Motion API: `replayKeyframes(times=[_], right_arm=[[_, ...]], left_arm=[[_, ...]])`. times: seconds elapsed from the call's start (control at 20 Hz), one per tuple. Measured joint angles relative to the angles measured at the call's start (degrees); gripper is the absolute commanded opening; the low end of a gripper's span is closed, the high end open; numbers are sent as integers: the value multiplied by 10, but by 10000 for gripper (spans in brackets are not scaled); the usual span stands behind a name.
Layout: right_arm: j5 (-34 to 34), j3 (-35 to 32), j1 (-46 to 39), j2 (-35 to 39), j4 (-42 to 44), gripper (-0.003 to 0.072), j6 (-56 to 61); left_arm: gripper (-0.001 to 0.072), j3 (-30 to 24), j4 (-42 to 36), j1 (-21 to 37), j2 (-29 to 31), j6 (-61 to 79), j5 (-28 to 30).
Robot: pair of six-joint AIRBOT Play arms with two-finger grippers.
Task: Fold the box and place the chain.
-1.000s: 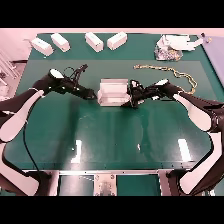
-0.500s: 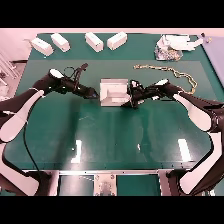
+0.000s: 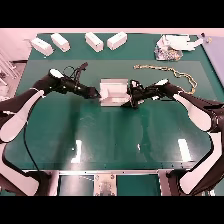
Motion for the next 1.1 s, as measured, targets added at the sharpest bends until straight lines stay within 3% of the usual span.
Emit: replayKeyframes(times=[0.3, 0.35, 0.4, 0.7, 1.1], right_arm=[[0, 0, 0, 0, 0, 564, 0], [0, 0, 0, 0, 0, 564, 0], [0, 0, 0, 0, 0, 564, 0], [0, 0, 0, 0, 0, 563, 0], [0, 0, 0, 0, 0, 564, 0]], left_arm=[[322, 0, 7, -11, 0, -31, 23], [460, 0, 13, -12, 0, -40, 23], [552, 0, 19, -12, 0, -49, 23], [550, 5, 45, -13, 0, -94, 8], [551, 57, 115, -27, 0, -161, -5]])
